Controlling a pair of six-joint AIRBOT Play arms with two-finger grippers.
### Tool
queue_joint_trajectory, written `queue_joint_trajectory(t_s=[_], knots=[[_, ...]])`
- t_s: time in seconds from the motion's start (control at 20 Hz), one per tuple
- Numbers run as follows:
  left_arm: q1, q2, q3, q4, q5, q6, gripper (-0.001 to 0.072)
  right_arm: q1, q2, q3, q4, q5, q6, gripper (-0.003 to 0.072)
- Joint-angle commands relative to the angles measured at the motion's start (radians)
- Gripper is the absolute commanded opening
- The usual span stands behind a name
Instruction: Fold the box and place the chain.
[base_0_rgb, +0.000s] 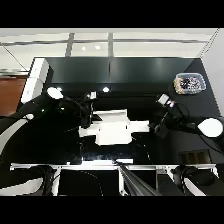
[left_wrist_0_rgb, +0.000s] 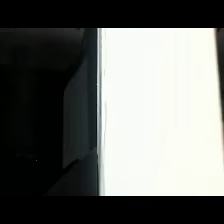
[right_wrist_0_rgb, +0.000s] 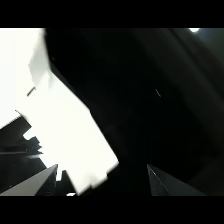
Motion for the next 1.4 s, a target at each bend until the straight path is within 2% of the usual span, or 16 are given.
queue_joint_trajectory(t_s=[0.0, 0.15, 0.4, 0.65, 0.95, 1.2, 1.35], knots=[[-0.031, -0.026, -0.01, 0.003, 0.079, 0.059, 0.0031, 0.119, -0.071, -0.032, 0.015, -0.118, -0.157, 0.0626], [-0.056, -0.026, -0.008, 0.044, 0.078, 0.057, 0.0031, 0.213, -0.159, -0.039, 0.01, -0.116, -0.249, 0.0625], [-0.055, -0.026, -0.008, 0.063, 0.077, 0.054, 0.0031, 0.266, -0.255, -0.039, 0.034, -0.115, -0.288, 0.0626], [-0.055, -0.026, -0.008, 0.063, 0.077, 0.055, 0.0031, 0.322, -0.291, -0.043, 0.17, -0.116, -0.35, 0.0626], [-0.055, -0.026, -0.008, 0.062, 0.077, 0.055, 0.0031, 0.35, -0.305, -0.043, 0.243, -0.159, -0.394, 0.0626], [-0.055, -0.026, -0.008, 0.062, 0.071, 0.054, 0.0031, 0.374, -0.304, -0.043, 0.322, -0.297, -0.366, 0.0625], [-0.055, -0.026, -0.008, 0.062, 0.071, 0.054, 0.0031, 0.357, -0.301, -0.04, 0.305, -0.306, -0.361, 0.0626]])
